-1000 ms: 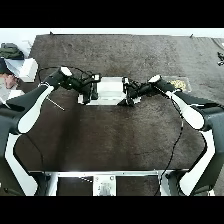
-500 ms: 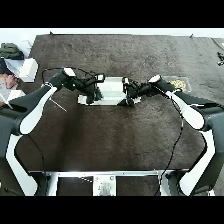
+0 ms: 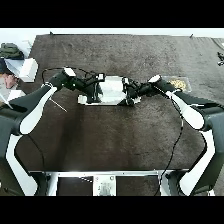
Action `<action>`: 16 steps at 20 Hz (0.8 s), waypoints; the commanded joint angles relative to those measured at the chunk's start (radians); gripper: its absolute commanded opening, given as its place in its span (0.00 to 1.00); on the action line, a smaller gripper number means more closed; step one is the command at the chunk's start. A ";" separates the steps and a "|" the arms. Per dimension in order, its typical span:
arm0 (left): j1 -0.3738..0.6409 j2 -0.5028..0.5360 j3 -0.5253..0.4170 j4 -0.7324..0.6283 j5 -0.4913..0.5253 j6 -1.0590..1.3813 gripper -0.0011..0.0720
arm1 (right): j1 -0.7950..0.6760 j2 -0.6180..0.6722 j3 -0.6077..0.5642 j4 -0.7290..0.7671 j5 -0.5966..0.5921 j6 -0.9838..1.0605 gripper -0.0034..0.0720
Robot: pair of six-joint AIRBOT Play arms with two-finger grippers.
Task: Fold the box and place the chain.
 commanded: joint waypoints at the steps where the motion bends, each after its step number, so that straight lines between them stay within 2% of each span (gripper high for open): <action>1: 0.006 -0.001 0.000 0.004 0.003 -0.002 0.84 | 0.000 0.000 0.000 0.000 0.000 0.000 0.27; 3: 0.023 -0.001 0.001 -0.004 -0.018 -0.002 0.80 | 0.000 0.000 0.000 0.000 0.000 0.000 0.27; 4: 0.034 0.000 0.002 -0.012 -0.030 -0.002 0.60 | 0.000 0.000 0.000 0.000 0.000 0.000 0.27; 5: 0.043 0.001 0.003 -0.021 -0.050 0.002 0.47 | 0.000 0.000 0.000 0.000 0.000 0.000 0.27; 6: 0.052 0.003 0.003 -0.030 -0.067 0.011 0.31 | 0.000 0.000 0.000 0.000 0.000 0.000 0.27; 8: 0.060 0.007 0.003 -0.035 -0.095 0.017 0.11 | 0.000 0.000 0.000 0.000 0.000 0.000 0.27; 10: 0.069 0.011 0.003 -0.031 -0.126 0.017 0.03 | 0.000 0.000 0.000 0.000 0.000 0.000 0.27; 14: 0.097 0.019 0.024 -0.071 -0.209 0.016 0.03 | 0.000 0.000 0.000 0.000 0.000 0.000 0.27; 16: 0.110 0.053 0.025 -0.083 -0.219 0.015 0.03 | 0.000 0.000 0.000 0.000 0.000 0.000 0.27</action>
